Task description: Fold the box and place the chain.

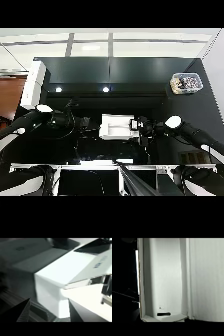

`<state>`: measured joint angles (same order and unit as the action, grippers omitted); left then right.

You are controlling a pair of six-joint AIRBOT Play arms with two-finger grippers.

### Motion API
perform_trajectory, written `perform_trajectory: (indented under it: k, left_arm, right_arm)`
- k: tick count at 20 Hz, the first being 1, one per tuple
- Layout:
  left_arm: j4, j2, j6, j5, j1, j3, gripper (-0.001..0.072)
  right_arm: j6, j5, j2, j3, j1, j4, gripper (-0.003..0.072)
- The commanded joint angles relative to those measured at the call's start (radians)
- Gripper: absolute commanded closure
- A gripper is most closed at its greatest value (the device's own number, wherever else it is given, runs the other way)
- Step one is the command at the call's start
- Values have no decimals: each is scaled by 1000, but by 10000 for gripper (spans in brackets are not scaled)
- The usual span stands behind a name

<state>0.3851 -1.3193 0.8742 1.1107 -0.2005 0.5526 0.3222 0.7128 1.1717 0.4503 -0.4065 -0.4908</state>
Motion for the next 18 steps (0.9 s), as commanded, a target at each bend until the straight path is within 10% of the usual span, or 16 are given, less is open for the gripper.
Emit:
perform_trajectory:
  k: [1, 9, 18]
  left_arm:
    - [7, 1, 2, 16, -61, 51, 168]
    - [217, 6, 332, 11, -134, 166, 168]
    - [324, 56, 620, -228, -319, 168, 168]
  right_arm:
    - [0, 0, 1, 1, -1, 0, 549]
    - [0, 0, 1, 1, -1, 0, 550]
    - [0, 0, 1, 1, -1, 0, 550]
